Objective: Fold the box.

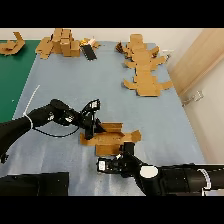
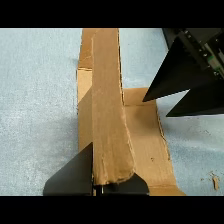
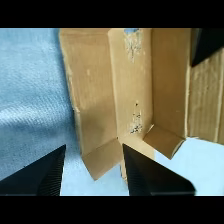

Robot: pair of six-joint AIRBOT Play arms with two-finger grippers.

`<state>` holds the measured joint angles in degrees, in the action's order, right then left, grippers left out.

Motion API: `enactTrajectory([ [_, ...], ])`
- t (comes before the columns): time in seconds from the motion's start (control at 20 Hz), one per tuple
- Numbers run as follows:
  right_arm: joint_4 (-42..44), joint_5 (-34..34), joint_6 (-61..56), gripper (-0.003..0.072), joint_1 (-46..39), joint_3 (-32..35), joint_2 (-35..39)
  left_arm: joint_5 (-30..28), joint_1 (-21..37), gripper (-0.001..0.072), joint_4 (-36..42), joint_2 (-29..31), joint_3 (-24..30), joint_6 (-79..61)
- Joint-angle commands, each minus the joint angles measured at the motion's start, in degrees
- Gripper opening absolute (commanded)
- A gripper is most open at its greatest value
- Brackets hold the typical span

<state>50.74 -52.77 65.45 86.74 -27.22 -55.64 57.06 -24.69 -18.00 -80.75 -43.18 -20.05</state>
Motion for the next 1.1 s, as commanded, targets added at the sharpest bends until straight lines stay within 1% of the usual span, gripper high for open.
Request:
enactTrajectory([
  [0.0, -2.1, 0.4, -1.2, 0.053, -1.3, 0.0, -1.5, 0.0, 0.0, 0.0011, 0.0, 0.0, 0.0, 0.0],
  [0.2, -5.5, 0.3, -2.5, 0.0527, -2.1, -0.1, -2.2, 0.0, 0.0, 0.0011, 0.0, 0.0, 0.0, 0.0],
  [0.6, -6.4, -0.9, -5.5, 0.0527, -2.1, -2.2, -2.1, 0.0, 0.0, 0.0011, 0.0, 0.0, 0.0, 0.0],
  [0.7, -7.6, -1.3, -6.7, 0.0527, -2.1, -2.2, -2.1, 0.0, 0.0, 0.0011, 0.0, 0.0, 0.0, 0.0],
  [1.05, -7.5, -1.0, -10.2, 0.0529, -2.1, -2.2, -2.2, 0.0, 0.0, 0.0011, 0.0, 0.0, 0.0, 0.0],
])
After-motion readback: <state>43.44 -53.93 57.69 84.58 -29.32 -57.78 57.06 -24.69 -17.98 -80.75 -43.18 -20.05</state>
